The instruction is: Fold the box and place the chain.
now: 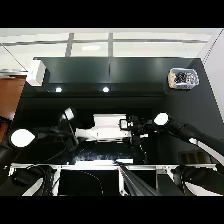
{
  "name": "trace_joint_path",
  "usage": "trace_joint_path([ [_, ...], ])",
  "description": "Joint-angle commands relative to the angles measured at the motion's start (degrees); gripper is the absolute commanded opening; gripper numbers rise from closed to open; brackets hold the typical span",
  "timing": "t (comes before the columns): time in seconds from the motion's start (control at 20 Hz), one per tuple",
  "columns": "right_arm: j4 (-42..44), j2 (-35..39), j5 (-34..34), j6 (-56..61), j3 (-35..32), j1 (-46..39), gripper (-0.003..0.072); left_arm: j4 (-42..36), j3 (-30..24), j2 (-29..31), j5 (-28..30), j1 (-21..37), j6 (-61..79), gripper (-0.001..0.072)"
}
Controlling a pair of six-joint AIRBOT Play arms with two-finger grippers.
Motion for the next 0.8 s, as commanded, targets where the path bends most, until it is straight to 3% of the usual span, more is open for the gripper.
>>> trace_joint_path([
  [0.0, 0.04, 0.00, -0.04, 0.02, -0.02, 0.04, 0.0358, 0.39, -2.49, -2.05, 2.12, -2.36, 13.99, 0.0686],
  [0.2, 0.04, 0.00, -0.04, 0.02, -0.02, 0.04, 0.0358, 0.31, -2.47, -6.71, 13.35, -5.64, 13.99, 0.0685],
  [0.6, 0.04, 0.00, -0.04, 0.02, -0.02, 0.04, 0.0358, -3.78, -1.77, -12.41, 15.76, -8.33, 14.03, 0.0676],
  [0.7, 0.04, 0.00, -0.04, 0.02, -0.02, 0.04, 0.0358, -4.00, -1.77, -13.75, 15.96, -8.31, 14.01, 0.0599],
  [0.75, 0.04, 0.00, -0.04, 0.02, -0.02, 0.04, 0.0358, -4.04, -1.77, -14.29, 15.80, -8.48, 14.01, 0.0599],
])
